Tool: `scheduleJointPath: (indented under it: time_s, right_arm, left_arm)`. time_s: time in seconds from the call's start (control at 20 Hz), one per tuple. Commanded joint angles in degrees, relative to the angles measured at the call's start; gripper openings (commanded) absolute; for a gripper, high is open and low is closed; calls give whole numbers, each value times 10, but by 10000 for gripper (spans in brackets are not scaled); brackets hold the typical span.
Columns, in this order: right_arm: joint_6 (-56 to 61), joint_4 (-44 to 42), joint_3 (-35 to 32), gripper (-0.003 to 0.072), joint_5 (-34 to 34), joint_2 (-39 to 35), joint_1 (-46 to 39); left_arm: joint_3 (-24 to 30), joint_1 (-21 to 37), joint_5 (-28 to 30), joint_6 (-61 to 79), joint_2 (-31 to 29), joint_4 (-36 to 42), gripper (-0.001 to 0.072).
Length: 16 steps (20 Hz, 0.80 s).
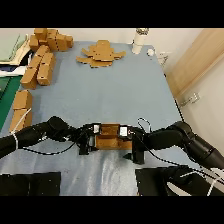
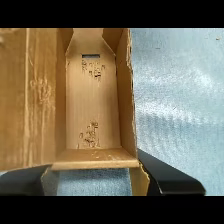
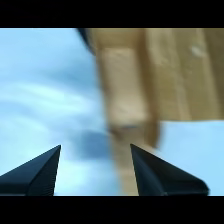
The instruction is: Fold the box.
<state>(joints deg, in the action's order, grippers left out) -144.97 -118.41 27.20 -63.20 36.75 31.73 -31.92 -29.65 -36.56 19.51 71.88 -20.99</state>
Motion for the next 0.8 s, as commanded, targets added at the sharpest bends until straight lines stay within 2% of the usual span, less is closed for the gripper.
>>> scheduleJointPath:
  time_s: [0.0, 0.25, 0.45, 0.5, 0.6, 0.65, 0.7, 0.75]
  right_arm:
    - [77, -126, 0, 714, -68, -14, 11]
    - [337, -153, -1, 713, -57, -14, 51]
    - [426, -151, 7, 699, 72, 5, 66]
    - [431, -141, 20, 647, 116, 21, 61]
    - [447, -117, 69, 453, 153, 78, 28]
    - [451, -112, 99, 289, 138, 120, 3]
    - [451, -113, 122, 75, 121, 159, -18]
    - [447, -113, 139, 3, 112, 195, -34]
  left_arm:
    - [0, 0, 0, 0, 0, 0, 514]
    - [0, 0, 0, 0, 0, 0, 514]
    - [0, 0, 0, 0, 0, 0, 514]
    - [0, 0, 0, 0, 0, 0, 514]
    - [0, 0, 0, 0, 0, 0, 515]
    - [0, 0, 0, 0, 0, 0, 514]
    - [0, 0, 0, 0, 0, 0, 514]
    - [0, 0, 0, 0, 0, 0, 514]
